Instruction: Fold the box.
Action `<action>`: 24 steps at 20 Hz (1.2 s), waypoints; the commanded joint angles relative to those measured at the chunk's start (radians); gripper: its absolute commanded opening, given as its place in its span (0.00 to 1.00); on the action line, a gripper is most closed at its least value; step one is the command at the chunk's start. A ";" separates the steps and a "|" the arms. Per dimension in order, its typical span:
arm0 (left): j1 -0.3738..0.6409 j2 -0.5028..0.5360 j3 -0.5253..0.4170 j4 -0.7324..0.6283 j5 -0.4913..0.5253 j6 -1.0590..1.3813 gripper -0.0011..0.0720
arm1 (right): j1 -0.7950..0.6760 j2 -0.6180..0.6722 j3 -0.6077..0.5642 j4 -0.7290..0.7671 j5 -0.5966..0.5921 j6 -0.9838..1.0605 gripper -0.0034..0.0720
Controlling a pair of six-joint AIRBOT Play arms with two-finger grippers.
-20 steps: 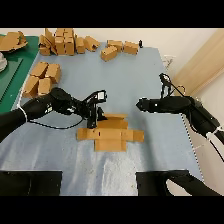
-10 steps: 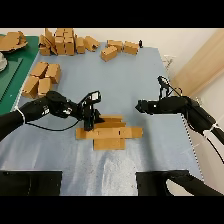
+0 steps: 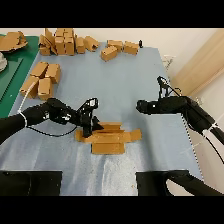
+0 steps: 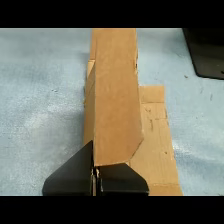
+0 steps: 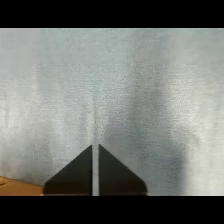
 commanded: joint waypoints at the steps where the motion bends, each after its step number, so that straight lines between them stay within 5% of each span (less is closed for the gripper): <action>1: 0.000 -0.008 -0.003 0.008 0.011 0.003 0.03 | 0.001 0.000 0.000 0.016 -0.021 0.000 0.05; 8: 0.001 -0.008 -0.003 0.007 0.012 0.003 0.03 | 0.019 0.061 -0.019 0.064 -0.378 -0.018 0.05; 16: 0.002 -0.007 -0.003 0.007 0.080 -0.003 0.03 | 0.221 0.082 -0.134 0.017 -0.197 -0.044 0.05; 24: 0.000 -0.007 -0.003 0.006 0.053 -0.035 0.03 | 0.262 0.135 -0.135 -0.071 -0.189 0.007 0.05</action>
